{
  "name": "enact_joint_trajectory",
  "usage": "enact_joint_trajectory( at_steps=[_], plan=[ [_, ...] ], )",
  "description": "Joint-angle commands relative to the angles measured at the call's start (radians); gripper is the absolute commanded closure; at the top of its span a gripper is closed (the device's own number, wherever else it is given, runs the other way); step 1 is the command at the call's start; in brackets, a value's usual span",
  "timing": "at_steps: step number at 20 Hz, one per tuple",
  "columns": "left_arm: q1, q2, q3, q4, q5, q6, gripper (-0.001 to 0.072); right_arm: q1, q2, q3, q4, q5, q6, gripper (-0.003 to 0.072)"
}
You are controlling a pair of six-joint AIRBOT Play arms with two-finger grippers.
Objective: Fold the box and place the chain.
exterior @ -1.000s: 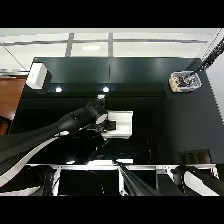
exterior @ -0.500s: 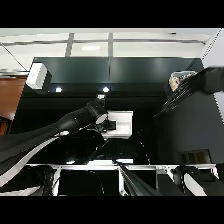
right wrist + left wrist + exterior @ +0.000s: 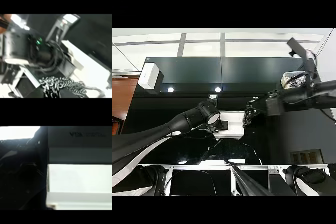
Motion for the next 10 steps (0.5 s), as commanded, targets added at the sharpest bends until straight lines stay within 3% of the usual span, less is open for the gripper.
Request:
enact_joint_trajectory(
  at_steps=[1,10],
  plan=[
    [0.001,0.000,0.000,0.000,0.001,0.000,0.0683,0.063,-0.043,-0.021,0.010,-0.085,0.000,0.0670],
    [0.001,0.000,0.000,0.000,0.000,0.000,0.0683,0.150,-0.154,-0.190,-0.103,-0.177,0.051,0.0670]
  ],
)
